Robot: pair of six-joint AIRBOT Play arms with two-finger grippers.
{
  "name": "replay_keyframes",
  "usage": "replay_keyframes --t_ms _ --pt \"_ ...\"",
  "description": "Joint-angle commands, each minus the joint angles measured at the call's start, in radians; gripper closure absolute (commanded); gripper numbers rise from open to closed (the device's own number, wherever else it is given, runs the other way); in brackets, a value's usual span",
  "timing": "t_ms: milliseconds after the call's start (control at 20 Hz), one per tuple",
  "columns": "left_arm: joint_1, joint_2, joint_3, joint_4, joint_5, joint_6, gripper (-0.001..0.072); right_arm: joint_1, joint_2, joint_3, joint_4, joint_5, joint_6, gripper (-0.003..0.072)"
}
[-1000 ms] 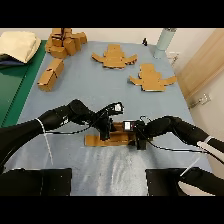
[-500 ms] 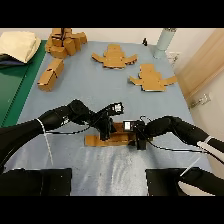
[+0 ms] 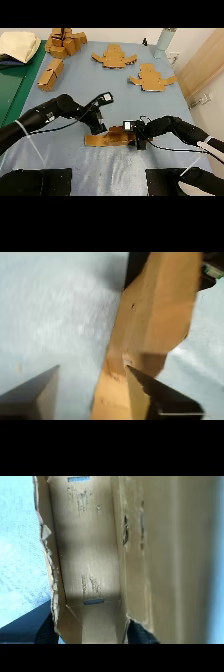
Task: Fold the box.
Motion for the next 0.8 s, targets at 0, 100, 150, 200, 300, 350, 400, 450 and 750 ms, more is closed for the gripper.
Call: replay_keyframes --t_ms 0,100,150,200,300,350,400,450,750 --pt "0.062 0.071 0.0 0.149 -0.29 -0.52 0.0621 0.001 -0.001 0.0 0.0 0.0 0.0 0.0227" --pt "0.048 0.069 -0.021 0.085 -0.398 -0.634 0.0696 0.0 -0.001 0.0 0.0 0.0 0.0 0.0227" --pt "0.032 0.068 -0.044 0.002 -0.395 -0.673 0.0696 0.001 -0.001 0.0 0.0 0.0 0.0 0.0227" --pt "0.014 0.065 -0.069 -0.101 -0.357 -0.679 0.0696 0.001 -0.001 0.0 0.0 0.0 0.0 0.0227" --pt "-0.031 0.062 -0.116 -0.295 -0.183 -0.674 0.0696 0.0 -0.001 0.0 0.0 0.0 0.0 0.0227" --pt "-0.047 0.057 -0.122 -0.347 -0.074 -0.674 0.0696 0.001 -0.001 0.0 0.0 0.0 0.0 0.0227" --pt "-0.051 0.047 -0.121 -0.391 0.008 -0.674 0.0696 0.001 -0.001 0.0 0.0 0.0 0.0 0.0227" --pt "-0.048 0.031 -0.116 -0.446 0.069 -0.668 0.0696 0.001 -0.001 0.0 0.0 0.0 0.0 0.0227" --pt "-0.035 -0.135 0.006 -0.492 0.168 -0.622 0.0696 0.0 -0.001 0.0 0.0 0.0 0.0 0.0227"
